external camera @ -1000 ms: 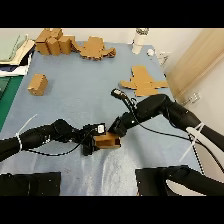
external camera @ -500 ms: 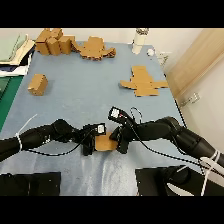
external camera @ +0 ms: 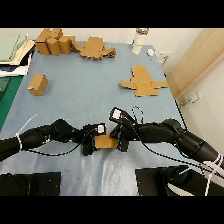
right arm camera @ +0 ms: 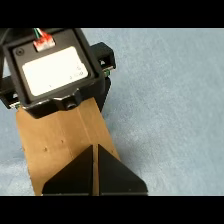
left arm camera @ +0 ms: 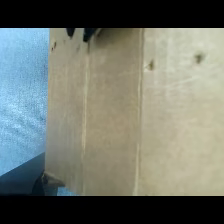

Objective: Fold the box.

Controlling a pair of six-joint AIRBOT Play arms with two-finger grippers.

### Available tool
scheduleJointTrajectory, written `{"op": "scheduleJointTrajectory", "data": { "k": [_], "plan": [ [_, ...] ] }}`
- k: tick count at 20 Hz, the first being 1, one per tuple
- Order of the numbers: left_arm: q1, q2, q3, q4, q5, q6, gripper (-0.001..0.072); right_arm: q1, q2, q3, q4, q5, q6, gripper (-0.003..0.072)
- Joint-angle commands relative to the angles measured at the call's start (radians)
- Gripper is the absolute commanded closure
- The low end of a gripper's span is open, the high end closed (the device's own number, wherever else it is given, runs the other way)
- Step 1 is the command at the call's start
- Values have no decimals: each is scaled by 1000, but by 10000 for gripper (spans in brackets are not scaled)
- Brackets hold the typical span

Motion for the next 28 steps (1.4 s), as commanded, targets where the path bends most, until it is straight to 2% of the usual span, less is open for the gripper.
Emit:
{"op": "scheduleJointTrajectory", "data": {
  "k": [1,4,8,10,15,19,24,28],
  "plan": [
    [0,1,1,0,0,0,236,1,1,-1,-4,5,24,624],
    [0,8,7,22,-24,-105,236,0,1,-1,-7,6,24,624],
    [0,63,19,264,-72,-328,236,0,1,-1,-8,8,25,624],
    [0,71,19,335,-95,-370,236,0,1,-1,-7,8,25,624],
    [0,67,19,349,-51,-369,236,0,1,-1,-31,8,24,623],
    [-3,67,27,357,-58,-370,236,0,1,-1,-34,8,24,623],
    [-19,56,72,437,-60,-455,236,0,1,0,-34,9,24,623],
    [-45,29,73,437,-65,-456,236,0,1,0,-34,8,24,623]
  ]
}}
